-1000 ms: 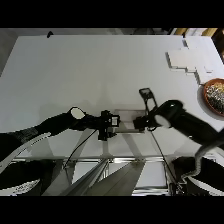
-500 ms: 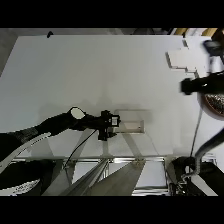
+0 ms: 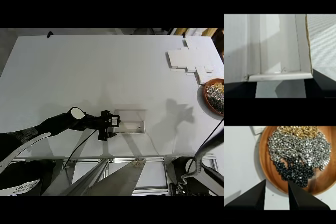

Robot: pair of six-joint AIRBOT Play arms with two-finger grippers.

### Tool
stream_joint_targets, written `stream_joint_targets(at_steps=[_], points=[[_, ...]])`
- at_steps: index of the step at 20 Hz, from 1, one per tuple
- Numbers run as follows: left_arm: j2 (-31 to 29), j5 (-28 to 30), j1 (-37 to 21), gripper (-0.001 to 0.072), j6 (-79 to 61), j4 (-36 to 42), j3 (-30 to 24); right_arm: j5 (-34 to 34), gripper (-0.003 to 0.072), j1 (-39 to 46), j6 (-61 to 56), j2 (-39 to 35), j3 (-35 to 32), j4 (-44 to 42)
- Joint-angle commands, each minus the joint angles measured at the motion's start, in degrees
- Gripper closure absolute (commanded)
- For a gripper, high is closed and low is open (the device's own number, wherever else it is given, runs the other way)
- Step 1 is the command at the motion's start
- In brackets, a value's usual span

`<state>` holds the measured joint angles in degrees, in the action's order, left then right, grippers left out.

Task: Fold the box and place the chain.

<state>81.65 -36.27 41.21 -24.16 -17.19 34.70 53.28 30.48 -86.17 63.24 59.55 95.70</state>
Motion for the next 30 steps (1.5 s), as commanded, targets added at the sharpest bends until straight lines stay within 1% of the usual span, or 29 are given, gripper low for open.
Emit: stream_joint_targets(at_steps=[1,4,9,12,14,17,23,30], points=[[-0.04,0.02,-0.04,0.0321,0.0,-0.02,0.0,-2.49,0.0406,4.83,2.71,7.43,0.07,0.07],[-0.04,0.0,-0.04,0.0321,0.0,-0.02,0.0,-2.49,0.0407,6.08,2.73,12.2,0.07,0.09],[-0.04,0.02,-0.04,0.0321,0.0,-0.02,0.0,-2.51,0.0408,6.08,2.73,16.63,0.07,0.24],[-0.04,0.02,-0.04,0.0321,0.0,-0.02,0.0,-3.23,0.0434,6.08,2.73,17.05,0.07,0.22],[-0.04,0.02,-0.04,0.0321,0.0,-0.02,0.0,-4.07,0.0489,6.08,2.73,17.07,0.07,0.31],[-0.04,0.0,-0.04,0.0321,0.0,-0.02,0.0,-5.25,0.049,6.08,2.78,17.25,0.07,0.52],[-0.04,0.0,-0.04,0.0321,0.0,-0.02,0.0,-4.44,0.0501,6.08,3.74,19.74,0.07,1.97],[-0.04,0.0,-0.04,0.0321,0.0,-0.02,0.0,-4.24,0.0503,6.08,3.74,20.76,0.09,2.27]])
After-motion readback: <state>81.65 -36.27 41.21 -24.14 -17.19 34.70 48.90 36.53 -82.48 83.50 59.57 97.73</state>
